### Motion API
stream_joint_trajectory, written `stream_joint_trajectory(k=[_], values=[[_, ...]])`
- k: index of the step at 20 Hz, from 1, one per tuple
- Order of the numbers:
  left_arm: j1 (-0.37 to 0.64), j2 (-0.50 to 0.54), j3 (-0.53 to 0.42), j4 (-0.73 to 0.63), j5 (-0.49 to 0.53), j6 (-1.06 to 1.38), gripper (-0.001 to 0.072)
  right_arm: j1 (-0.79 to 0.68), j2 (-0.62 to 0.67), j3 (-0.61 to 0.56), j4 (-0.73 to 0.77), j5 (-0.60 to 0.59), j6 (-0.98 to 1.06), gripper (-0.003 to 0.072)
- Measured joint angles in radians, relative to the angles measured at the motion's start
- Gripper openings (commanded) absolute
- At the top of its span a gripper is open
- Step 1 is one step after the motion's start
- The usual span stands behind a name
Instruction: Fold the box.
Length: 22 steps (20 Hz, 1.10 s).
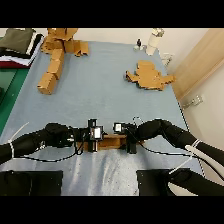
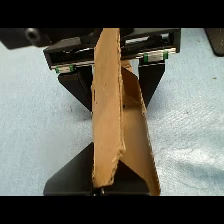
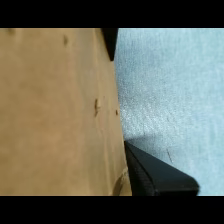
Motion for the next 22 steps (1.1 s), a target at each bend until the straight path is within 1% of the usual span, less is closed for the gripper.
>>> stream_joint_trajectory(k=[16,22], values=[[0.0,0.0,0.002,0.0,0.0,0.0,0.0013,0.0,0.0,0.0,0.001,0.0,0.0,0.0606],[0.0,0.002,0.002,0.0,0.005,-0.061,0.0015,0.0,0.0,0.0,0.002,0.001,0.0,0.0606]])
